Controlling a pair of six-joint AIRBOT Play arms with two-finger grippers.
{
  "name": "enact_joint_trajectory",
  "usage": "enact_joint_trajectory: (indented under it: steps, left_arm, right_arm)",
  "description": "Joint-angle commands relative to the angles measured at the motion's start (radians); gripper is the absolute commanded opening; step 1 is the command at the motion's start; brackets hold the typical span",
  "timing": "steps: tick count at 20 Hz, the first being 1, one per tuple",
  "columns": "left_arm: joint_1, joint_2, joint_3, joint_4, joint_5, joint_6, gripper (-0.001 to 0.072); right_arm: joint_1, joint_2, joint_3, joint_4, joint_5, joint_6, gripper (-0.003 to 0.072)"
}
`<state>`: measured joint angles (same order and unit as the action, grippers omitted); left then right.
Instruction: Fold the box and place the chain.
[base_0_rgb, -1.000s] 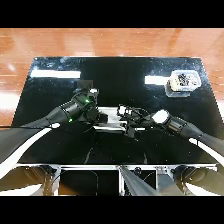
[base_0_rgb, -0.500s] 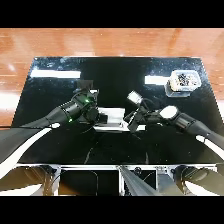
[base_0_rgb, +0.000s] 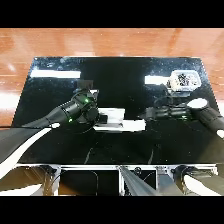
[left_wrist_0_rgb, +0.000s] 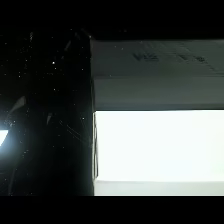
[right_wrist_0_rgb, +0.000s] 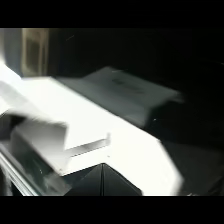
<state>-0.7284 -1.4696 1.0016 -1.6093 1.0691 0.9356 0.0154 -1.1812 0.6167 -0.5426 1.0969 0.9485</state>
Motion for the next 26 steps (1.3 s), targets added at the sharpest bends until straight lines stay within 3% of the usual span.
enact_joint_trajectory:
  steps: [1, 3, 5, 11, 14, 15, 16, 17, 22, 26]
  left_arm:
    - [-0.001, 0.0, -0.001, 0.0, -0.007, 0.003, 0.0022]
    - [0.0, 0.0, 0.0, 0.003, -0.007, 0.011, 0.0022]
    - [-0.001, 0.0, 0.0, 0.003, -0.007, 0.011, 0.0022]
    - [0.0, -0.001, 0.0, 0.003, -0.007, 0.011, 0.0022]
    - [0.0, -0.001, 0.0, 0.001, -0.008, 0.011, 0.0022]
    - [0.0, -0.001, 0.0, 0.0, -0.007, 0.011, 0.0022]
    - [0.0, -0.001, 0.0, 0.0, -0.007, 0.011, 0.0022]
    - [0.0, 0.0, 0.0, -0.001, -0.007, 0.011, 0.0022]
    - [-0.001, 0.0, 0.0, -0.004, -0.007, 0.011, 0.0022]
    - [-0.001, 0.0, 0.0, -0.005, -0.007, 0.011, 0.0022]
  right_arm:
    - [-0.18, 0.003, -0.001, -0.15, 0.081, 0.252, 0.0035]
    - [-0.189, 0.002, -0.002, -0.31, 0.08, 0.371, 0.0035]
    - [-0.142, -0.003, -0.018, -0.36, 0.032, 0.433, 0.0035]
    - [0.121, -0.127, -0.024, -0.238, -0.159, 0.456, 0.0035]
    - [0.209, -0.161, 0.005, -0.126, -0.185, 0.402, 0.0036]
    - [0.225, -0.161, 0.024, -0.101, -0.179, 0.401, 0.0148]
    - [0.23, -0.161, 0.042, -0.085, -0.163, 0.4, 0.0509]
    - [0.232, -0.161, 0.067, -0.085, -0.135, 0.38, 0.0622]
    - [0.232, -0.161, 0.147, -0.084, -0.011, 0.352, 0.0622]
    - [0.265, -0.161, 0.16, -0.039, 0.017, 0.363, 0.062]
